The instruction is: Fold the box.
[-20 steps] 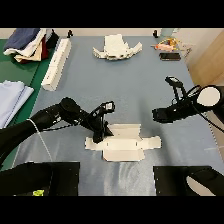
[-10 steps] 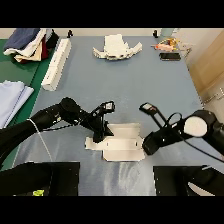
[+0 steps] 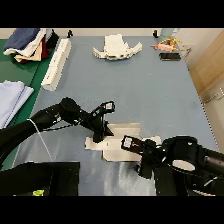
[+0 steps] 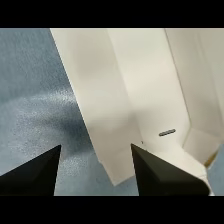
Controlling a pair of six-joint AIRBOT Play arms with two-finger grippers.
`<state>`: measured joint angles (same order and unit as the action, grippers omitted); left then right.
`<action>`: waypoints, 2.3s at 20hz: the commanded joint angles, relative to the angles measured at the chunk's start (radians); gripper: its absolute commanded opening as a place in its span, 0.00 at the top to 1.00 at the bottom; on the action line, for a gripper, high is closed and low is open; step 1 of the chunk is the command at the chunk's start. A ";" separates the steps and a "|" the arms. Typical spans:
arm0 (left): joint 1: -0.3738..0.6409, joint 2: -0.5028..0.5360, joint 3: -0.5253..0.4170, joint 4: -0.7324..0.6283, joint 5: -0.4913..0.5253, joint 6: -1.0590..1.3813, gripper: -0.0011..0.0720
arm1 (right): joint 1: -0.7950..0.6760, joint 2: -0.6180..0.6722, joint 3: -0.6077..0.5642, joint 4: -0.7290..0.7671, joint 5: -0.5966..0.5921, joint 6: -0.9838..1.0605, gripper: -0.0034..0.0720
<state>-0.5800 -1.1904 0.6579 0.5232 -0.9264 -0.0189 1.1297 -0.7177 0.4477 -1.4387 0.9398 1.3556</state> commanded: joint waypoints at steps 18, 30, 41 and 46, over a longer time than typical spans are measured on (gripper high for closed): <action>0.000 0.000 0.000 0.000 0.000 0.000 0.97 | 0.062 -0.054 0.079 -0.491 0.055 0.478 0.08; 0.000 0.000 0.000 0.000 0.000 0.000 0.97 | -0.234 -0.050 0.021 -0.066 -0.152 -0.182 0.00; 0.000 0.000 0.000 0.000 0.000 0.000 0.96 | -0.552 -0.218 0.018 0.486 -0.050 -0.980 0.00; 0.000 0.000 0.000 0.000 0.000 0.000 0.97 | -0.552 -0.218 0.021 0.485 -0.048 -0.919 0.00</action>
<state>-0.5800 -1.1908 0.6575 0.5232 -0.9291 -0.0189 0.5831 -0.9287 0.4671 -0.9775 0.8799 0.4393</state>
